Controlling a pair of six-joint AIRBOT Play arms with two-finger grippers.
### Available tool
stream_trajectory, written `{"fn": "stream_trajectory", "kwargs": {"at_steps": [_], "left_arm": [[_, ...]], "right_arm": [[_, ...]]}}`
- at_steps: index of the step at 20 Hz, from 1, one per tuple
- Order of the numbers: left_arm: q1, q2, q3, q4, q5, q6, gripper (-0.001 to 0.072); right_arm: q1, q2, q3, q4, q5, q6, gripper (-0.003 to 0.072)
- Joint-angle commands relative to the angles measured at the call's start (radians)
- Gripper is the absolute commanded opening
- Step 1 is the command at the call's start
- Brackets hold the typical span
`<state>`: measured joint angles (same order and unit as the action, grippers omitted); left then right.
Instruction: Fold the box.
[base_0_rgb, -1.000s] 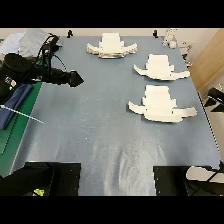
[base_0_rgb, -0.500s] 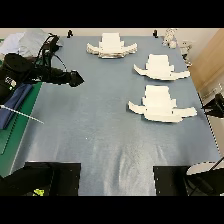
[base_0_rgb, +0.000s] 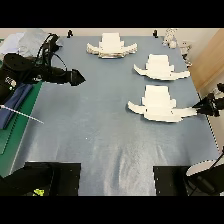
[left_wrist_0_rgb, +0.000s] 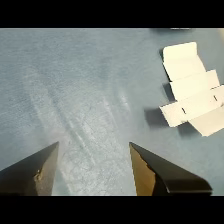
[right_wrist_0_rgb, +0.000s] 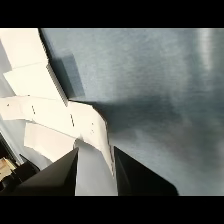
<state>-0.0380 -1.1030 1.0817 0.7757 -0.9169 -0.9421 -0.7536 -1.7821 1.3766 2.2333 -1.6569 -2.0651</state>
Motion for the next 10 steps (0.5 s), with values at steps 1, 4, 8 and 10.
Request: {"fn": "stream_trajectory", "kwargs": {"at_steps": [1, 4, 8, 10], "left_arm": [[0.0, 0.0, 0.001, -0.035, 0.0, 0.0, 0.0652], [0.0, 0.0, 0.001, -0.037, 0.0, 0.0, 0.0652], [0.0, 0.0, 0.001, -0.056, 0.0, 0.0, 0.0653], [0.0, 0.0, 0.001, -0.059, 0.0, 0.0, 0.0652]], "right_arm": [[0.041, -0.012, 0.002, -0.006, -0.002, -0.019, 0.0296], [0.074, -0.012, 0.002, -0.03, -0.001, -0.02, 0.0274], [0.133, -0.012, 0.0, -0.028, 0.011, -0.022, 0.0002], [0.185, -0.009, -0.012, -0.01, 0.028, -0.019, 0.0001]]}}
